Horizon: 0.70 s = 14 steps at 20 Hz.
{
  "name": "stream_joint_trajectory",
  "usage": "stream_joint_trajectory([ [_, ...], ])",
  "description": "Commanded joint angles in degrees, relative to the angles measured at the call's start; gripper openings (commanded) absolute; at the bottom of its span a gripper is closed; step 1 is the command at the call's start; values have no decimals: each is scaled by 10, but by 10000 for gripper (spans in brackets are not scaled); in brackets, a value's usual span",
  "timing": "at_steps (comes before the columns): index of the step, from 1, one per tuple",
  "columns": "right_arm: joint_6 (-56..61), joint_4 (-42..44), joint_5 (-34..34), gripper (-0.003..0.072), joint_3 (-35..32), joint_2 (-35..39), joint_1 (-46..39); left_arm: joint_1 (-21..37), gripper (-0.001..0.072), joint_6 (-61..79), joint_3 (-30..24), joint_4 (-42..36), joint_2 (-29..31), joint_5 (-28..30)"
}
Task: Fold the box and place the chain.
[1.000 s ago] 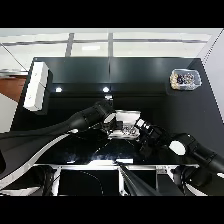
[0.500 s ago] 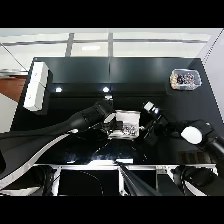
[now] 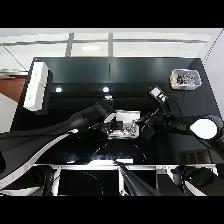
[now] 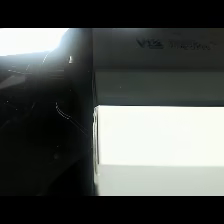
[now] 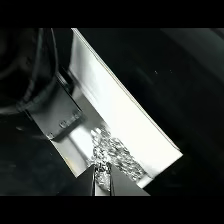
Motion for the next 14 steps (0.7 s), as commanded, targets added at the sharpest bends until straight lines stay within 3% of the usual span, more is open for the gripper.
stream_joint_trajectory([
  [1,25,19,0,42,-6,-7,0,2,34,0,0,3,0,3],
  [2,34,20,0,91,-10,-11,0,2,33,0,0,6,0,3],
  [3,44,23,0,384,-11,-12,0,2,34,0,0,7,0,3],
  [4,47,22,-1,575,-11,-12,0,2,34,0,0,7,0,3],
  [9,54,2,-18,575,-11,-11,-51,2,34,-2,0,6,0,3],
  [14,55,-11,14,575,-11,-10,-131,10,35,-2,1,0,1,-2],
])
